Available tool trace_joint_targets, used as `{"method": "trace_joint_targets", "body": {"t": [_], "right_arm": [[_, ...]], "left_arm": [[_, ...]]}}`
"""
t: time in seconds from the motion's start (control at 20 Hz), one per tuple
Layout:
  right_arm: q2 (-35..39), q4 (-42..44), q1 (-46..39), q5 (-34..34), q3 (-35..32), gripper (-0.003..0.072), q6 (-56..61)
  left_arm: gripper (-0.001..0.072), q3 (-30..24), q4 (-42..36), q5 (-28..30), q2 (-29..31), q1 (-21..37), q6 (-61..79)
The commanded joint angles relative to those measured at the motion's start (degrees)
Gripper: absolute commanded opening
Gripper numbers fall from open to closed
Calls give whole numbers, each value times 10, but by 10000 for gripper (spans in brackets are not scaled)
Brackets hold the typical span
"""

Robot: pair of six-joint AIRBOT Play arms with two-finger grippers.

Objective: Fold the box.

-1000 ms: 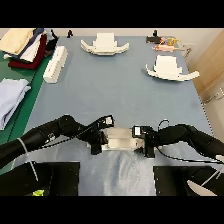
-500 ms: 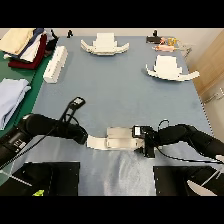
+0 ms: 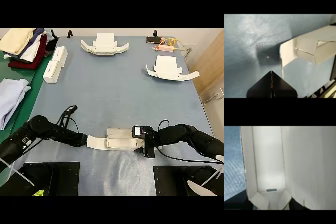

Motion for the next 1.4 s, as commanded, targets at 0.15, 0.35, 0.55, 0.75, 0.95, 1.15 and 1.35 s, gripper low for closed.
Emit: {"method": "trace_joint_targets", "body": {"t": [0.15, 0.35, 0.55, 0.75, 0.95, 1.15, 1.35], "right_arm": [[0, 0, 0, 0, 0, 511, 0], [0, 0, 0, 0, 0, 511, 0], [0, 0, 0, 0, 0, 511, 0], [0, 0, 0, 0, 0, 511, 0], [1, 0, 0, 0, 0, 511, 0], [1, 0, 0, 0, 0, 511, 0], [0, 0, 0, 0, 0, 511, 0]], "left_arm": [[15, -5, -119, 205, -70, -170, 4], [16, 22, -119, 169, -69, -177, 3], [16, 29, -119, 149, -69, -177, -24], [378, 30, -112, 145, -69, -177, -32], [378, 31, -110, 145, -69, -176, -32], [378, 31, -110, 139, -69, -151, -33], [378, 31, -102, 107, -69, -97, -33]]}}
